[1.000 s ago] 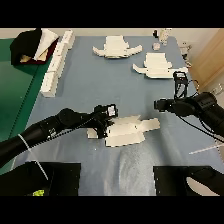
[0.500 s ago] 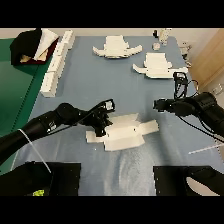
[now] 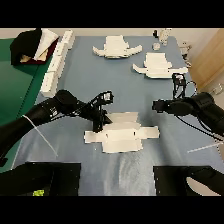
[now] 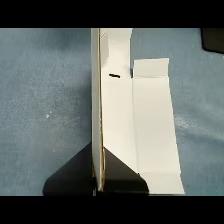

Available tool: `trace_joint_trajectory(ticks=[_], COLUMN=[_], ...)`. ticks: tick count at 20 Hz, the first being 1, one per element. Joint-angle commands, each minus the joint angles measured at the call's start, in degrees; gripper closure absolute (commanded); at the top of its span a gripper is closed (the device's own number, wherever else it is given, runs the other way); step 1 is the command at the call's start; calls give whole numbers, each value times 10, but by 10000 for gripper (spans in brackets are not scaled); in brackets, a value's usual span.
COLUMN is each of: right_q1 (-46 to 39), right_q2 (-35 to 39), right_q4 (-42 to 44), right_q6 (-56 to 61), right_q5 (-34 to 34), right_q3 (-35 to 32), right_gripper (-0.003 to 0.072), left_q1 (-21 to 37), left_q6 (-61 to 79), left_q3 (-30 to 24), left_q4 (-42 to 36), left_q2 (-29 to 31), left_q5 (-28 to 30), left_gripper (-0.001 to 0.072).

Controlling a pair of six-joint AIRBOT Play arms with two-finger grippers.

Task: Fold the box.

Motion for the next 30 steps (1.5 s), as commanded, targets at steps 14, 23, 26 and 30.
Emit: trace_joint_trajectory(ticks=[14, 23, 26, 30], right_q1=[0, 0, 0, 0], right_q2=[-2, -2, -2, -2], right_q4=[9, 25, 24, 24], right_q6=[0, 0, 0, 0], right_q5=[0, -1, -1, 0], right_q3=[0, 0, 0, 0], right_gripper=[395, 395, 395, 395], left_q1=[-21, -21, -29, -71], left_q6=[54, 58, 86, 122], left_q3=[-48, -55, -55, -88], left_q4=[-23, -23, -24, -23], left_q2=[22, 24, 62, 125], left_q5=[37, 61, 134, 198], left_gripper=[697, 697, 698, 699])
